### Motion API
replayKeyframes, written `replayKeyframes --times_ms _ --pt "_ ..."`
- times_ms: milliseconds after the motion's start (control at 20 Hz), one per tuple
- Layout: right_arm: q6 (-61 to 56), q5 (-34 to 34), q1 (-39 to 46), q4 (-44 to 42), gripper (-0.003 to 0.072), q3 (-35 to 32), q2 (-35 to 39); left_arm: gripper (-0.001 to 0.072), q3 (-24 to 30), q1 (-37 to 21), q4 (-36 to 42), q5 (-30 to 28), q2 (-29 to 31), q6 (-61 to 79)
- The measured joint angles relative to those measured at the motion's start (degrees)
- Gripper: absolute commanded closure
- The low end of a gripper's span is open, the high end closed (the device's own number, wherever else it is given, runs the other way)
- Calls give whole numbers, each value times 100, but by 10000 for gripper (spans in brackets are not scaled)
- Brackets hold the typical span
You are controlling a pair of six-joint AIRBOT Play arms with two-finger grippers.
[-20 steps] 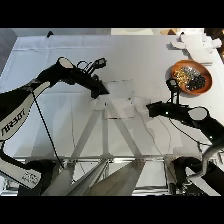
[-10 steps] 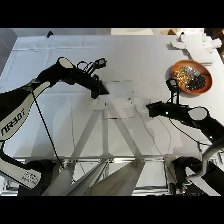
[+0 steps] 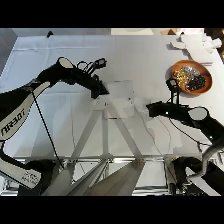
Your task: Fold the box and place the chain.
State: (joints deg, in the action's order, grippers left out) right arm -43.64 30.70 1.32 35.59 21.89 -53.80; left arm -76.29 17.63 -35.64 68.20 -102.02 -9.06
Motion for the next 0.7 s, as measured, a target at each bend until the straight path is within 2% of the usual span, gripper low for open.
replayKeyframes --times_ms 50,250,450,700 --pt "2 9 0 -4 249 0 0 702 0 -2 13 -11 7 2" --pt "-2 20 0 -131 244 68 55 705 0 -2 -2 11 223 -151" --pt "0 -15 116 -157 245 219 293 710 0 -20 -1012 -50 861 -498" --pt "-4 -17 656 -138 249 278 684 714 133 -98 -1497 649 1357 -986"
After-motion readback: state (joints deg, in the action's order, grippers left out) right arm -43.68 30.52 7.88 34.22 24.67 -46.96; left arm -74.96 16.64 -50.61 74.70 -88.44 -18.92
